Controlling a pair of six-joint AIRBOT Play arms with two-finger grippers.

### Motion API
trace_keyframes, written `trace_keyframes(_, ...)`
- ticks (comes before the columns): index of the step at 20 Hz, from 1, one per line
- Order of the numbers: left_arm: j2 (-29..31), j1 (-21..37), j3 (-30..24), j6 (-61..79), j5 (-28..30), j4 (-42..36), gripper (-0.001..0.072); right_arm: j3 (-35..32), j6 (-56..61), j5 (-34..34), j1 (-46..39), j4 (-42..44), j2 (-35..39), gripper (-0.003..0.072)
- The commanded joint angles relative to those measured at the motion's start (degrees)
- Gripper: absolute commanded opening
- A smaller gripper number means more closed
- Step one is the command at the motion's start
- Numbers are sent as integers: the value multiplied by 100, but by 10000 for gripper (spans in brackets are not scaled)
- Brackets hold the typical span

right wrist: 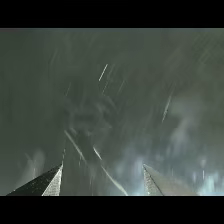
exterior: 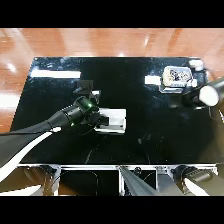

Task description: Fold the box and place the chain.

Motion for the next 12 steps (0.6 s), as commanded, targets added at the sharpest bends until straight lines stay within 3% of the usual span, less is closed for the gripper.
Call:
trace_keyframes(1,0,-2,2,0,87,-22,26,76,-214,-1661,-1493,754,-345,598)
trace_keyframes(5,0,-2,2,0,83,-20,26,920,-212,-2306,-2240,1558,-1801,597)
trace_keyframes(9,0,-2,2,0,92,-22,26,2542,-212,-1961,-2472,2708,-3484,598)
trace_keyframes(12,0,-2,2,0,92,-20,26,3493,63,-1648,-2470,2983,-4413,597)
